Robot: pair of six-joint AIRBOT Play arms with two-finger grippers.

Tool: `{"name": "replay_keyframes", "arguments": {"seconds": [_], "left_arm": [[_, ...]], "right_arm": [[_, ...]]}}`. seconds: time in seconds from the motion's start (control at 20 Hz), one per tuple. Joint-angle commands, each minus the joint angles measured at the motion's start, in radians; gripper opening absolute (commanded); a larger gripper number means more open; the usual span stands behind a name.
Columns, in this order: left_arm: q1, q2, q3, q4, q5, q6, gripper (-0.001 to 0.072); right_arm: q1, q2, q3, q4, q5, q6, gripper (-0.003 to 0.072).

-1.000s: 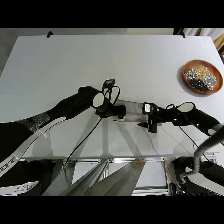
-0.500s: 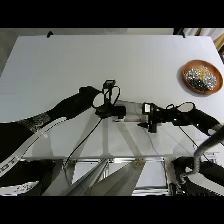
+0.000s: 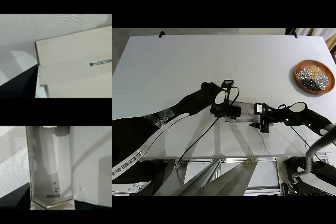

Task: Fold the box and place the chain.

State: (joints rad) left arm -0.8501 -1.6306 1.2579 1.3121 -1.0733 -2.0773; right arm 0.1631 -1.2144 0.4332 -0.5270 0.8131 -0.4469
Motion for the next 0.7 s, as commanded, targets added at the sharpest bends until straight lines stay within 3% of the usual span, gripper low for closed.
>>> {"name": "replay_keyframes", "arguments": {"seconds": [0.0, 0.1, 0.2, 0.3, 0.45, 0.5, 0.65], "left_arm": [[-0.014, -0.014, 0.014, 0.017, -0.019, -0.018, 0.0455], [-0.019, -0.015, 0.014, 0.020, -0.019, -0.019, 0.0363], [-0.026, -0.022, 0.014, 0.036, -0.023, -0.058, 0.0329], [-0.034, -0.026, 0.014, 0.042, -0.024, -0.063, 0.0219], [-0.043, -0.026, 0.014, 0.055, -0.023, -0.079, 0.0168], [-0.044, -0.026, 0.014, 0.060, -0.023, -0.082, 0.0089], [-0.053, -0.027, 0.014, 0.079, -0.031, -0.082, 0.0064]], "right_arm": [[0.000, 0.001, 0.000, 0.001, -0.002, 0.001, 0.0401], [0.000, 0.001, 0.000, 0.001, -0.002, 0.001, 0.0401], [0.000, 0.001, 0.000, 0.001, -0.002, 0.001, 0.0401], [0.000, 0.001, 0.000, 0.001, -0.002, 0.001, 0.0401], [0.000, 0.001, 0.000, 0.001, -0.002, 0.001, 0.0401], [0.000, 0.001, 0.000, 0.001, -0.002, 0.001, 0.0401], [0.000, 0.001, 0.000, 0.001, -0.002, 0.001, 0.0401]]}}
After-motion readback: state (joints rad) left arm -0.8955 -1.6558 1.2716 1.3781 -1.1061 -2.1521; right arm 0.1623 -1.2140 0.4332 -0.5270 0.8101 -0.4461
